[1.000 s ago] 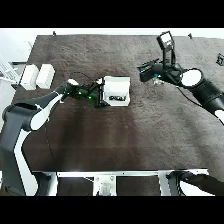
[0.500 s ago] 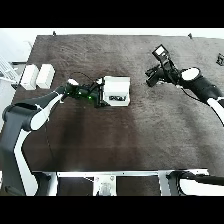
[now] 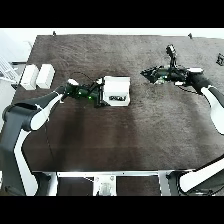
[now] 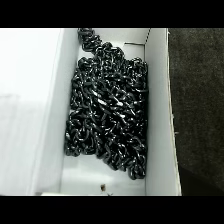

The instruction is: Fold the box and place the chain.

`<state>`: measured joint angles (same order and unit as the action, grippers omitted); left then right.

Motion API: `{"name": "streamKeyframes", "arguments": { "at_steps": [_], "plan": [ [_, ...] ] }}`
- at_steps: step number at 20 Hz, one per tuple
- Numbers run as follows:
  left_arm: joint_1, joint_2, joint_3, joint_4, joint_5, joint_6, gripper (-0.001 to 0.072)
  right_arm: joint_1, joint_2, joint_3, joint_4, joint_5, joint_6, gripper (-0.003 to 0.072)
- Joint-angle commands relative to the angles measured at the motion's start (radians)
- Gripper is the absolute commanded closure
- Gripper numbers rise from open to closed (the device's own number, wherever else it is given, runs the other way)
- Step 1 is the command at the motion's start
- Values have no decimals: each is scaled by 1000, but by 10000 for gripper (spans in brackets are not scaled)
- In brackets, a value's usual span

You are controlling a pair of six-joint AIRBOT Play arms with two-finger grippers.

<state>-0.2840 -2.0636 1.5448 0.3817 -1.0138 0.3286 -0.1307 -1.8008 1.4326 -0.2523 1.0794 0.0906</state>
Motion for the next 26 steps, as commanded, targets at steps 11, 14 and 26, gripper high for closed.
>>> {"name": "streamKeyframes", "arguments": {
  "at_steps": [11,14,26],
  "plan": [
    [0,0,0,0,0,0,367,111,-98,68,-37,101,-19,565],
    [0,0,0,0,0,0,368,122,-98,93,-68,154,-11,565],
    [0,0,0,0,1,0,368,228,-98,187,-371,327,85,533]
  ]
}}
